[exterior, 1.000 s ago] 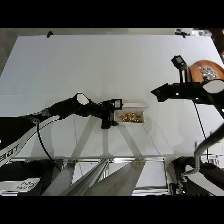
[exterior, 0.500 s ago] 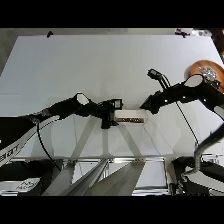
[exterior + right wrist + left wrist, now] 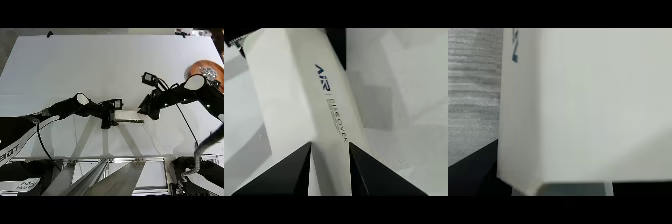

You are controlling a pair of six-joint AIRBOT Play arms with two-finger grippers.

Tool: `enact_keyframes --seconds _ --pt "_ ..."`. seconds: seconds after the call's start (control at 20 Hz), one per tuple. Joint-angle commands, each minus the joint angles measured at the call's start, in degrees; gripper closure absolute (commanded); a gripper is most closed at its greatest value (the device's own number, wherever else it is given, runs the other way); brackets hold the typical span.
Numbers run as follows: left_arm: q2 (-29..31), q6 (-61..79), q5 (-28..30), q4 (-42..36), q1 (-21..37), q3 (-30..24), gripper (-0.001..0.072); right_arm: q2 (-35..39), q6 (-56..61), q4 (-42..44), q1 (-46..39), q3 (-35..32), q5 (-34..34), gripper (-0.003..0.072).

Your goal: Fold the box and place the chain.

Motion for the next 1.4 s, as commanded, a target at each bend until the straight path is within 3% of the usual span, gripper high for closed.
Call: enact_keyframes --seconds 0.0,0.4,0.7,1.0,1.35 --pt "0.0 0.0 0.0 0.0 0.0 0.0 0.0252 1.1 -1.6 -7.6 5.9 0.1 -1.7 0.0415" --pt "0.0 0.0 0.0 0.0 0.0 0.0 0.0252 1.1 3.5 -11.2 11.8 0.1 -10.3 0.0419" --pt "0.0 0.0 0.0 0.0 0.0 0.0 0.0252 1.5 8.1 -16.2 13.2 -0.2 -6.4 0.0473" --pt "0.0 0.0 0.0 0.0 0.0 0.0 0.0252 6.7 9.4 -16.3 15.5 -4.4 -16.0 0.0473" --pt "0.0 0.0 0.0 0.0 0.0 0.0 0.0252 6.9 11.8 -16.4 15.6 -4.8 -17.6 0.0498"
